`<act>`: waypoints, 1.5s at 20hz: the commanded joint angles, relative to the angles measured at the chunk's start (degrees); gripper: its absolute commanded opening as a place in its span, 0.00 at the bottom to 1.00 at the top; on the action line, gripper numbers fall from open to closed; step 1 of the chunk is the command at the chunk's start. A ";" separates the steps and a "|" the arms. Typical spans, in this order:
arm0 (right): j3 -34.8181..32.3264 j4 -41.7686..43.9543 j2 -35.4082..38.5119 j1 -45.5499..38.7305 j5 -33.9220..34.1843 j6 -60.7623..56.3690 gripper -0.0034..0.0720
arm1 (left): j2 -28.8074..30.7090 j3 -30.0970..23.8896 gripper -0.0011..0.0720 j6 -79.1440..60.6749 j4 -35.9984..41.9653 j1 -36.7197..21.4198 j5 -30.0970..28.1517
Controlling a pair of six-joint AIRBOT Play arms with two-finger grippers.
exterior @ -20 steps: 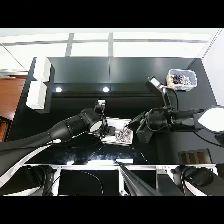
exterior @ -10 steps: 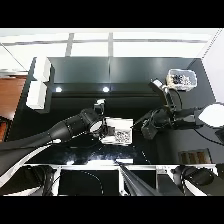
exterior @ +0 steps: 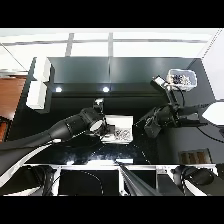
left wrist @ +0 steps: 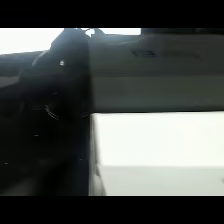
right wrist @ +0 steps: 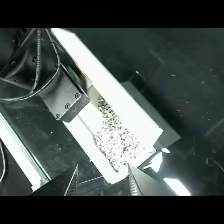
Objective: Fold the box and place the chain.
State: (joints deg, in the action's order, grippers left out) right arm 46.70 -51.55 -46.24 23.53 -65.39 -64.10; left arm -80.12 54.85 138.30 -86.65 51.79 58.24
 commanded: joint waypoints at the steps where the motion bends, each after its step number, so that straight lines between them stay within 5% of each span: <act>1: 0.31 -1.05 0.02 0.02 1.11 -0.28 0.51 | 0.15 3.19 0.74 -0.83 -0.07 0.00 2.97; 7: 0.31 -1.09 0.02 -3.74 2.60 -4.85 0.51 | 7.61 7.54 0.74 -21.00 -0.33 -0.15 15.15; 10: 0.31 -2.01 0.02 -12.20 1.79 -7.67 0.51 | 16.41 3.23 0.74 -27.93 -3.80 -3.28 20.48; 12: 0.31 -2.91 0.02 -18.14 -0.09 -9.25 0.51 | 23.65 -3.43 0.74 -32.52 -2.27 -9.86 18.73; 13: 0.28 -2.93 0.02 -20.55 -1.25 -9.25 0.51 | 27.32 -7.45 0.72 -36.79 1.51 -14.25 15.19; 15: 0.26 -2.91 0.02 -23.98 -2.78 -9.25 0.51 | 34.64 -16.92 0.72 -58.27 21.75 -25.99 5.09; 17: 0.26 -2.93 0.02 -24.59 -2.95 -9.25 0.51 | 36.79 -25.40 0.72 -87.71 46.84 -38.62 6.58; 20: 0.24 -2.93 0.02 -24.48 -2.99 -9.25 0.51 | 34.91 -32.54 0.73 -110.25 54.75 -47.17 4.70; 21: 0.24 -2.95 0.02 -24.48 -2.95 -9.25 0.51 | 34.14 -33.46 0.80 -115.01 54.27 -47.91 2.19; 22: 0.24 -2.95 0.02 -24.48 -2.93 -9.25 0.51 | 33.55 -33.90 0.99 -118.38 54.14 -47.78 -0.07; 26: 0.24 -3.08 0.02 -24.48 -2.91 -9.25 0.51 | 31.32 -34.01 0.99 -147.82 54.38 -40.96 -7.26; 30: 0.22 -3.17 0.00 -24.48 -1.79 -9.22 0.51 | 25.40 -32.85 0.99 -153.33 54.42 -32.15 -12.46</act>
State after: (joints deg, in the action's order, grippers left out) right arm 46.94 -54.65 -46.26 -0.91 -68.01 -73.34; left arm -51.00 21.61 -4.21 -33.26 14.81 50.24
